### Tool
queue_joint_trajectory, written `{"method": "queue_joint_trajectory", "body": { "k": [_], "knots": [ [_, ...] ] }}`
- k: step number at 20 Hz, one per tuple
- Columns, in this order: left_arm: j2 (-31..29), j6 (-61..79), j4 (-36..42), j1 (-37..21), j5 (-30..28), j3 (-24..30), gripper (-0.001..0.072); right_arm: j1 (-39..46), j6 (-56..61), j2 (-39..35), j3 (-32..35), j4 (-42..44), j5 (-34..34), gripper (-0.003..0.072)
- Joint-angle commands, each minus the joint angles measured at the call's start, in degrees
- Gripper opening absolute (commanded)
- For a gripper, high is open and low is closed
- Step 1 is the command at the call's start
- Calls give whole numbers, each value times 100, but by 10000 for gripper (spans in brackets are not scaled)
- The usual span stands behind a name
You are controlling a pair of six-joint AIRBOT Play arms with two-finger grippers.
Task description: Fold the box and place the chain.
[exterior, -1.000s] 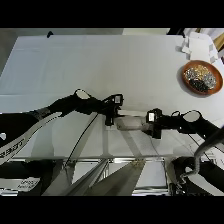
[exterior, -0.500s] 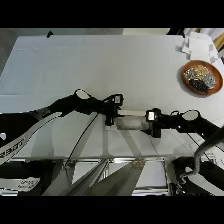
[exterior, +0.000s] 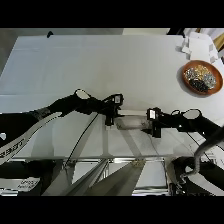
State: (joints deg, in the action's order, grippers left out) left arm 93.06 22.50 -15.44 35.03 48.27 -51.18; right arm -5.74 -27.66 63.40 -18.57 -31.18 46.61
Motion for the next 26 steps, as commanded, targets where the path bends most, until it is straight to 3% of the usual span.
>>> {"method": "queue_joint_trajectory", "body": {
  "k": [1, 9, 12, 19, 26],
  "knots": [
    [2, 2, 0, 2, -2, -2, 11, 9, -151, 116, -7, 4, 33, 655],
    [2, 2, 0, 2, -2, -2, 11, 9, -286, 151, -11, 173, -55, 617],
    [2, 2, 0, 2, -2, -2, 11, 9, -284, 151, -11, 181, 50, 693],
    [2, 2, 0, 2, -2, -2, 11, 11, -280, 162, -24, 411, 212, 710],
    [2, 2, 0, 2, -2, -2, 11, 11, -282, 636, -328, 396, 374, 700]
  ]
}}
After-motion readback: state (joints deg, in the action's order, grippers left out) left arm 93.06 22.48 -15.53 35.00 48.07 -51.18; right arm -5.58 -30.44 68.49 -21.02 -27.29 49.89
